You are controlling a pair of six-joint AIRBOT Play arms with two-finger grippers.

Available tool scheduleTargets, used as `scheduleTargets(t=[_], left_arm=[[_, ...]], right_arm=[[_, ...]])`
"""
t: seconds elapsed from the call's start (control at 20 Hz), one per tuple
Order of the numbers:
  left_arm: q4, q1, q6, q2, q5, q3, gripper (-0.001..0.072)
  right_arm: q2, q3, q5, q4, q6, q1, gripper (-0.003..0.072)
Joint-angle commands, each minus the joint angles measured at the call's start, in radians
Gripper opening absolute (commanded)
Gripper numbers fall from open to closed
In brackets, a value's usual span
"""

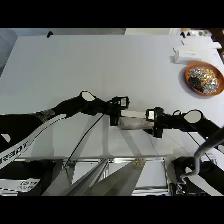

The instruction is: Fold the box and place the chain.

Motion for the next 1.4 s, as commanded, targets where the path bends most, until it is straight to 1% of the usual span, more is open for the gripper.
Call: scheduleTargets(t=[0.0, 0.15, 0.35, 0.5, 0.65, 1.05, 1.1, 1.15, 1.25, 1.3, 1.35], left_arm=[[-0.005, 0.0, -0.003, 0.0, 0.013, 0.0, 0.0011], [-0.004, 0.0, -0.003, 0.0, 0.013, 0.0, 0.0011], [-0.004, 0.0, -0.003, 0.0, 0.013, 0.0, 0.0011], [-0.004, 0.0, -0.003, 0.0, 0.013, 0.0, 0.0011], [-0.004, 0.0, -0.003, 0.0, 0.013, 0.0, 0.0011], [-0.004, 0.0, -0.003, 0.0, 0.013, 0.0, 0.0011], [-0.004, 0.0, -0.003, 0.0, 0.013, 0.0, 0.0011], [-0.004, 0.0, -0.003, 0.0, 0.013, 0.0, 0.0011], [-0.004, 0.0, -0.003, 0.0, 0.013, 0.0, 0.0011], [-0.004, 0.0, -0.003, 0.0, 0.013, 0.0, 0.0011], [-0.004, 0.0, -0.003, 0.0, 0.013, 0.0, 0.0011]], right_arm=[[-0.013, 0.0, 0.038, 0.001, 0.016, 0.0, 0.0638], [-0.023, 0.0, 0.034, -0.007, 0.029, -0.001, 0.0638], [-0.037, -0.002, 0.034, -0.023, 0.049, -0.061, 0.0638], [-0.045, -0.002, 0.035, 0.021, 0.019, -0.063, 0.0637], [-0.078, -0.002, 0.034, 0.024, 0.015, -0.063, 0.0637], [-0.098, -0.002, 0.035, 0.024, -0.003, -0.063, 0.0634], [-0.1, -0.002, 0.035, 0.023, -0.008, -0.063, 0.0607], [-0.101, -0.002, 0.035, 0.023, -0.007, -0.073, 0.0596], [-0.102, -0.002, 0.034, 0.018, -0.009, -0.095, 0.0595], [-0.102, -0.002, 0.034, 0.018, -0.01, -0.102, 0.0581], [-0.102, -0.002, 0.034, 0.018, -0.01, -0.102, 0.0552]])
